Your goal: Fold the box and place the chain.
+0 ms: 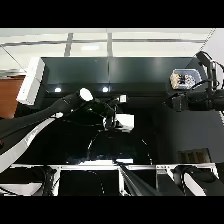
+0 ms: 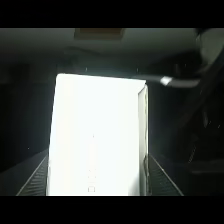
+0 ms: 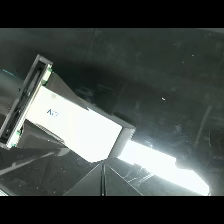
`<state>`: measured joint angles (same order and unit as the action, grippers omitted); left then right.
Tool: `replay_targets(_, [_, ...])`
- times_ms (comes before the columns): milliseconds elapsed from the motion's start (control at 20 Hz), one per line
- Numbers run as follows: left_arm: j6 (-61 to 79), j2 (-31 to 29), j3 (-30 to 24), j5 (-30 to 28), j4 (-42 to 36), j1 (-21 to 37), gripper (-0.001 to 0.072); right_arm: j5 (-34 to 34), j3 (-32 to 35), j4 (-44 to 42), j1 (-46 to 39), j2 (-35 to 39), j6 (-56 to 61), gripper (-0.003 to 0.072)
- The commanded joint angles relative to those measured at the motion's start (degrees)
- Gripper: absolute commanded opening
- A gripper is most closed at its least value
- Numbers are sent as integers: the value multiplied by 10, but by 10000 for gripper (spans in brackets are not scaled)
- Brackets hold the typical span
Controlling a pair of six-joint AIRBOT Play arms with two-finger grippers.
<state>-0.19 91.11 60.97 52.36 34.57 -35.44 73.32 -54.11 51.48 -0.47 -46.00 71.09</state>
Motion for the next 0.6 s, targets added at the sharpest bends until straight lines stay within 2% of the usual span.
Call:
replay_targets(0, [5, 1, 0, -34, 49, -16, 698, -1, 0, 3, 0, 0, 0, 10])
replay_targets(100, [4, 7, 0, -84, 54, -32, 699, -3, 0, 3, 0, 0, 1, 10])
replay_targets(200, [4, 8, 0, -85, 55, -41, 697, -3, 0, 7, 0, 0, 9, 10])
replay_targets(250, [3, 7, 0, -66, 55, -41, 673, -2, 0, 14, 0, 0, 14, 10])
replay_targets(350, [-41, -4, 1, -40, 75, -35, 378, -2, 0, 34, 0, 0, 27, 10])
replay_targets(400, [-96, -17, 1, -38, 100, -28, 332, 0, 0, 42, 0, 0, 34, 10])
replay_targets(550, [-293, -86, 1, -3, 243, 26, 331, 9, 0, 49, 0, 0, 37, 10])
